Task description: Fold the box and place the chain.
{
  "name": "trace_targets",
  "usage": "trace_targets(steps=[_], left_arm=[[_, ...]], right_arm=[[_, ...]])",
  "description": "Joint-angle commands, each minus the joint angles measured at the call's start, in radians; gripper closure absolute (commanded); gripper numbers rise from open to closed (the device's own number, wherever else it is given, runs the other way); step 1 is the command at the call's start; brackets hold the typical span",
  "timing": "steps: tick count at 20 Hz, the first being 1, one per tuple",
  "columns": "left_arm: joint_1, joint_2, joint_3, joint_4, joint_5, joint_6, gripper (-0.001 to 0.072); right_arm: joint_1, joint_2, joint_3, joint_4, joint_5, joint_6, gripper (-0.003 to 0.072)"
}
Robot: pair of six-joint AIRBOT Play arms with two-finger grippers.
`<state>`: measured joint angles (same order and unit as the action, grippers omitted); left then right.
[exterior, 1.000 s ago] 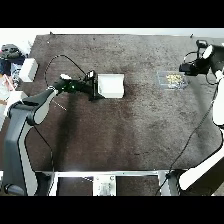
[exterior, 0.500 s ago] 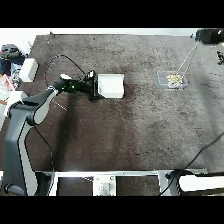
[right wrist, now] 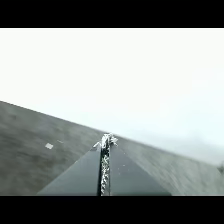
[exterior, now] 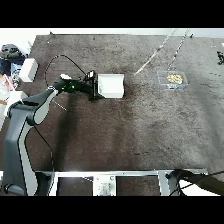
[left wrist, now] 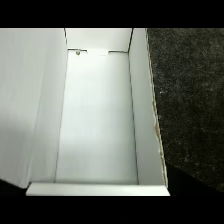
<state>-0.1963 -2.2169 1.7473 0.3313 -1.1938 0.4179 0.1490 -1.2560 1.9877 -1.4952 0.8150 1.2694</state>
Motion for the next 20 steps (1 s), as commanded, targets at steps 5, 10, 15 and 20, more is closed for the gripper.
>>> trace_targets(steps=[5, 10, 15, 20], left_arm=[[0.001, 0.0, 0.0, 0.0, 0.0, 0.0, 0.0357], [0.001, 0.0, 0.0, 0.0, 0.0, 0.0, 0.0357], [0.001, 0.0, 0.0, 0.0, 0.0, 0.0, 0.0357], [0.001, 0.0, 0.0, 0.0, 0.0, 0.0, 0.0357]], right_arm=[[0.203, -0.019, -0.001, 0.054, -0.007, -0.021, 0.0672], [0.258, -0.084, -0.001, 0.065, -0.006, -0.02, 0.0672], [0.297, -0.109, -0.002, 0.083, 0.0, -0.02, 0.0672], [0.314, -0.142, -0.004, 0.113, 0.0, -0.02, 0.0672]])
